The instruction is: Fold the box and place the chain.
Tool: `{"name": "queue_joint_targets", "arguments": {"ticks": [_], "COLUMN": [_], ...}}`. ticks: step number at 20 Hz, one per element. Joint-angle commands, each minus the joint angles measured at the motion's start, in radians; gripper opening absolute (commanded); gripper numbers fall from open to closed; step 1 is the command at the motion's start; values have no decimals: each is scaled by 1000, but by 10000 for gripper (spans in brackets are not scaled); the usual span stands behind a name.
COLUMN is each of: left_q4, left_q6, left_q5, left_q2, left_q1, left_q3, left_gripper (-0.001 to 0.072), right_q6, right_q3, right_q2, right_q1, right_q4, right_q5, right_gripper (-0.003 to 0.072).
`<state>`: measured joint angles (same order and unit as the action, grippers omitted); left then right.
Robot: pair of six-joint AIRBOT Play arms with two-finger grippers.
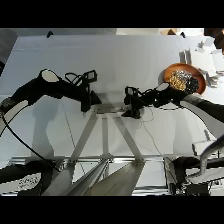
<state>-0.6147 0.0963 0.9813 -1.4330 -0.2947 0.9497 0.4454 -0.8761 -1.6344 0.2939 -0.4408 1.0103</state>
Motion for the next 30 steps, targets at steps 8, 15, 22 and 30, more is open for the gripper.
{"name": "queue_joint_targets", "arguments": {"ticks": [8, 15, 22, 30], "left_q4": [28, 2, -250, -515], "left_q6": [177, 161, 109, 280], "left_q5": [-218, -9, 267, 140], "left_q2": [-141, 6, 96, 95], "left_q1": [-8, 54, 92, 62], "left_q3": [-5, -4, -6, -76], "left_gripper": [5, 8, 10, 4], "right_q6": [0, 0, 0, 0], "right_q3": [0, 0, 0, 0], "right_q2": [0, 0, 0, 0], "right_q1": [0, 0, 0, 0], "right_q4": [0, 0, 0, 0], "right_q5": [0, 0, 0, 0], "right_gripper": [505, 505, 505, 505]}}
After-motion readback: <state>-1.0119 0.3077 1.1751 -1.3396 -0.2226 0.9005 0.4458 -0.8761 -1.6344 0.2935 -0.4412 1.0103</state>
